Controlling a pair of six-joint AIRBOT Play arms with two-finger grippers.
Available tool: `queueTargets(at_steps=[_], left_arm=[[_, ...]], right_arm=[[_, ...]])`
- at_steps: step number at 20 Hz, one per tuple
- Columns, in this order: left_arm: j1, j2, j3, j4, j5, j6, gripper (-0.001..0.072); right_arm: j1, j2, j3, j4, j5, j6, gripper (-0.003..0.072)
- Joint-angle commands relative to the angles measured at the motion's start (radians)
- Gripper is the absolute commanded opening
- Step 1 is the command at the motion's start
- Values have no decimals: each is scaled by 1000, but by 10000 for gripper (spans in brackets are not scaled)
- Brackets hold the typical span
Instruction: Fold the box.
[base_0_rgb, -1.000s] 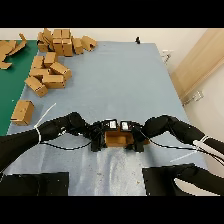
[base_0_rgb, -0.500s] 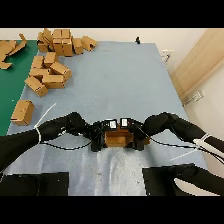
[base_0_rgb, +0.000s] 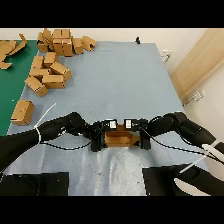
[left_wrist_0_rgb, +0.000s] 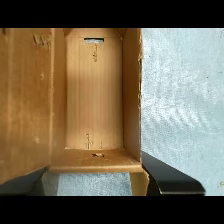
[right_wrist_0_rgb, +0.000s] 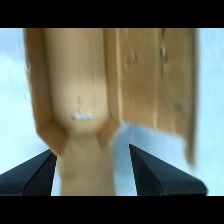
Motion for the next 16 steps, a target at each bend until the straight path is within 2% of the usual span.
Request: queueTargets(at_steps=[1, 4, 8, 11, 16], left_arm=[[0, -1, 0, 0, 0, 0, 419], [0, -1, 0, 0, 0, 0, 419], [0, -1, 0, 1, 0, 0, 419], [0, -1, 0, 0, 0, 0, 419], [0, -1, 0, 1, 2, 2, 419]], right_arm=[[0, 101, 1, -182, -36, 146, 705], [0, 208, 1, -184, -81, 219, 705], [0, 305, 1, -92, -98, 219, 705], [0, 338, 1, -82, -100, 220, 705], [0, 341, 1, 63, -200, 235, 705]])
